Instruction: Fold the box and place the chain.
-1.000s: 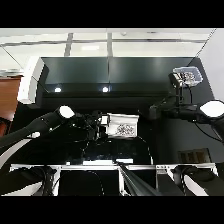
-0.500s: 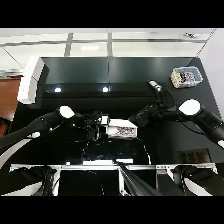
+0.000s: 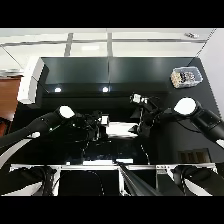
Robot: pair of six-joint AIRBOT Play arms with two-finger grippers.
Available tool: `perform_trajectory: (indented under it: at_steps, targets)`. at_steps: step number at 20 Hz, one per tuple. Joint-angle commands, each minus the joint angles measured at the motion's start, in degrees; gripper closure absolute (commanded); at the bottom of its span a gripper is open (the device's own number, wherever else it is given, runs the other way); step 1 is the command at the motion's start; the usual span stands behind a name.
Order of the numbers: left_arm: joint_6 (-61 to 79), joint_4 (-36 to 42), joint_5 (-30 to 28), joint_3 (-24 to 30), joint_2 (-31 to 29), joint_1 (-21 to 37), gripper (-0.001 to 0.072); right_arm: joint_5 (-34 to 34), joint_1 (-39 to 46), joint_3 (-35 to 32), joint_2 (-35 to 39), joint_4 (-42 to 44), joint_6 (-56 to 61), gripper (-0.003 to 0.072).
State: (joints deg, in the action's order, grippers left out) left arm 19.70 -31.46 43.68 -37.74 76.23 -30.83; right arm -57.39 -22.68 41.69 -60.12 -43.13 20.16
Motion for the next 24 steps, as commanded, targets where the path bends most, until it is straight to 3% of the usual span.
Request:
perform_trajectory:
  at_steps: [1, 8, 10, 11, 13, 20, 24]
  targets:
    - [0.0, 0.0, 0.0, 0.0, 0.0, 0.0, 0.0323, 0.6, -1.7, -1.0, -0.1, -0.5, -2.9, 0.0017]
    - [0.0, 0.0, 0.0, 0.0, 0.0, 0.0, 0.0323, 2.8, -1.9, -2.2, -0.9, -0.5, -2.9, 0.0018]
    - [0.0, 0.0, 0.0, 0.0, 0.0, 0.0, 0.0323, 2.7, -1.9, -2.2, -0.9, -0.6, -2.8, 0.0349]
    - [0.0, 0.0, 0.0, 0.0, 0.0, 0.0, 0.0323, 2.7, -1.9, -2.2, -0.9, -0.7, -2.8, 0.0438]
    - [0.0, 0.0, 0.0, 0.0, 0.0, 0.0, 0.0323, 2.8, -1.9, -2.2, -0.9, -0.9, -2.8, 0.0496]
    - [0.0, 0.0, 0.0, 0.0, 0.0, 0.0, 0.0323, 1.5, -1.9, -2.3, -0.9, -1.1, -2.4, 0.0476]
    - [0.0, 0.0, 0.0, 0.0, 0.0, 0.0, 0.0323, 1.4, -3.8, -2.2, -0.9, -5.6, 1.4, 0.0476]
